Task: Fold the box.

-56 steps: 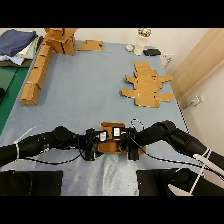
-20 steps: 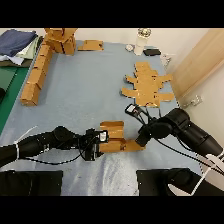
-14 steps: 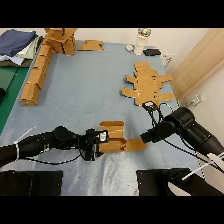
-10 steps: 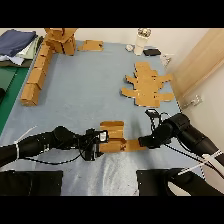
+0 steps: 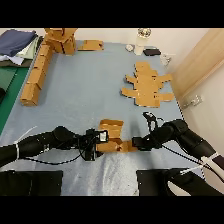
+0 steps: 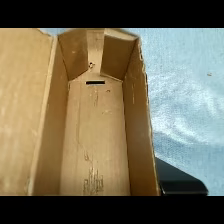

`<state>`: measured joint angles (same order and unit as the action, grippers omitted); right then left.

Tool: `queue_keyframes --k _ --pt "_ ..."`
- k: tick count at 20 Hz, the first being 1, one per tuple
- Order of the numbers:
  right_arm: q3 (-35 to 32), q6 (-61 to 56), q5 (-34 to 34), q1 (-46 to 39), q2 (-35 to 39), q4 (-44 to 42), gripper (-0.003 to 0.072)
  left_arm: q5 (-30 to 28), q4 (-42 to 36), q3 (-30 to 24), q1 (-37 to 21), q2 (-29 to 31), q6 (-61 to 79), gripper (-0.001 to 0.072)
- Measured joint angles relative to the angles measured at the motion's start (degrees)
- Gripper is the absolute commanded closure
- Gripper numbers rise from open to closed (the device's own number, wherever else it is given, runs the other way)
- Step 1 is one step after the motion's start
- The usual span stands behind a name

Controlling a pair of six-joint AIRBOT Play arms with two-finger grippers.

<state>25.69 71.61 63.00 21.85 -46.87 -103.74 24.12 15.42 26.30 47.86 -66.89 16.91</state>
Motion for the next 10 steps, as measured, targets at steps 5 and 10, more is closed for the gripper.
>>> queue_keyframes --k 5,10 --pt "-0.13 -1.01 3.39 -0.07 4.15 5.18 0.0684 -0.07 -0.02 0.00 0.00 0.00 0.00 0.0102" --pt "-0.13 -2.93 5.86 -0.07 8.76 9.16 0.0684 -0.07 0.00 0.00 0.00 0.00 0.00 0.0102"
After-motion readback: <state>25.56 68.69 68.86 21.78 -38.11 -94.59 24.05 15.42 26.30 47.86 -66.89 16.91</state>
